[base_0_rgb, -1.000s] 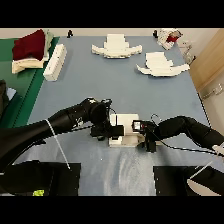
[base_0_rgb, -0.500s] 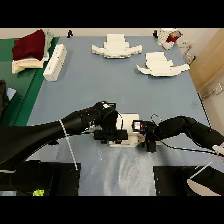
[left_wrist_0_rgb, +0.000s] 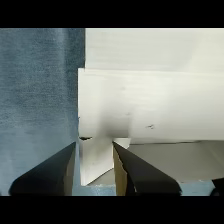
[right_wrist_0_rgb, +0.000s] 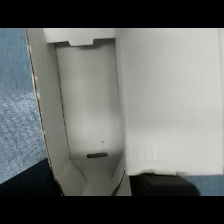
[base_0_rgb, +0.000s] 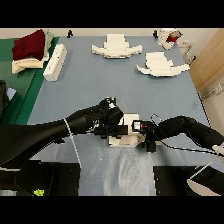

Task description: Fold the box.

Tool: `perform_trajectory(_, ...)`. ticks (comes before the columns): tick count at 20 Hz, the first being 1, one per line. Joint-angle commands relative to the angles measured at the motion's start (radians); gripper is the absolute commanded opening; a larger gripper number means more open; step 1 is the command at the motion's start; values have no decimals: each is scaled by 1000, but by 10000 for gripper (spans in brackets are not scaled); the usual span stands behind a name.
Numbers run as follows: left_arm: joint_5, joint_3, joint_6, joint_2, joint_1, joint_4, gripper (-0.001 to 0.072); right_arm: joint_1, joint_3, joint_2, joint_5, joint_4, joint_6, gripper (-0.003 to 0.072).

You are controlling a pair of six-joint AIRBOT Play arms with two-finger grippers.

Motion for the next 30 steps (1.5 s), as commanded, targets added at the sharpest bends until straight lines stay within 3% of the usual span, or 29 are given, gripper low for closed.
perform_trajectory(1, -1, 6, -17, -40, -18, 34, 357, 1, 0, 0, 0, 0, 0, 493)
perform_trajectory(8, 44, 47, -20, -127, -58, 43, 355, 1, 0, 0, 0, 0, 0, 494)
perform_trajectory(11, 2, 70, -20, -149, -61, 58, 354, 1, 0, 0, 0, 0, 0, 493)
perform_trajectory(12, -22, 74, -20, -149, -61, 72, 288, 1, 0, 0, 0, 0, 0, 493)
perform_trajectory(13, -56, 80, -16, -149, -61, 83, 85, 1, 0, 0, 0, 0, 0, 493)
perform_trajectory(14, -77, 83, -17, -149, -61, 89, 30, 1, 0, 0, 0, 0, 0, 493)
perform_trajectory(23, -92, 84, -16, -149, -66, 89, 14, 1, 0, 0, 0, 0, 0, 494)
perform_trajectory(24, -92, 84, -15, -148, -66, 89, 44, 1, 0, 0, 0, 0, 0, 493)
perform_trajectory(25, -91, 85, -16, -147, -66, 89, 338, 1, 0, 0, 0, 0, 0, 493)
perform_trajectory(26, -93, 88, -17, -147, -66, 90, 557, 1, 0, 0, 0, 0, 0, 493)
perform_trajectory(30, -113, 92, -6, -143, -66, 97, 527, 1, 0, 0, 0, 0, 0, 493)
